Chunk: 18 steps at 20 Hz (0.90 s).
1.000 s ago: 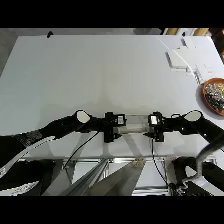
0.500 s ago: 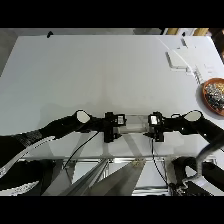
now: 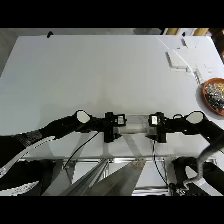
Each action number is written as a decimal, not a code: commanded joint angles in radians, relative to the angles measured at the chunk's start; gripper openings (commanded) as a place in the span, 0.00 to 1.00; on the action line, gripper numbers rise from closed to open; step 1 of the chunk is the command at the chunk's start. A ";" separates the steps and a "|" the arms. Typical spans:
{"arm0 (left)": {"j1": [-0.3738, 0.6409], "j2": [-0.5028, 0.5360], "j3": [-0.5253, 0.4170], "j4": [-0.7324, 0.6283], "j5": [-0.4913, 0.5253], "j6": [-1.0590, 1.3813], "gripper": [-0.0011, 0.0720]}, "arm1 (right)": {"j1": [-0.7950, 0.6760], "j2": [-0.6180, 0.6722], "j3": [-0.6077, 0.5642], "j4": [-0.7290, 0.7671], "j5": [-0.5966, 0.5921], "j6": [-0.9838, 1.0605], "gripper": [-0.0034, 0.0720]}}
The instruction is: Fold the box and place the chain.
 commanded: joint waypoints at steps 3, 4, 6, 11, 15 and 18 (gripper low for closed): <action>-0.001 0.000 -0.001 0.000 0.000 0.000 0.47 | 0.000 0.169 0.001 -0.356 0.063 0.370 0.95; -0.001 0.000 -0.001 0.000 0.000 0.000 0.47 | 0.000 0.201 0.001 -0.372 0.078 0.416 0.93; -0.001 0.000 -0.001 0.000 0.000 0.000 0.47 | 0.000 0.271 0.001 -0.370 0.096 0.477 0.87; -0.001 0.000 -0.001 0.000 0.000 0.000 0.47 | 0.000 0.529 0.001 -0.243 0.144 0.534 0.70; -0.001 0.000 -0.001 0.000 0.000 0.000 0.47 | 0.022 0.560 0.001 0.091 0.145 0.498 0.07; -0.001 0.000 -0.001 0.000 0.000 0.000 0.47 | 0.027 0.532 0.000 0.187 -0.093 0.499 0.07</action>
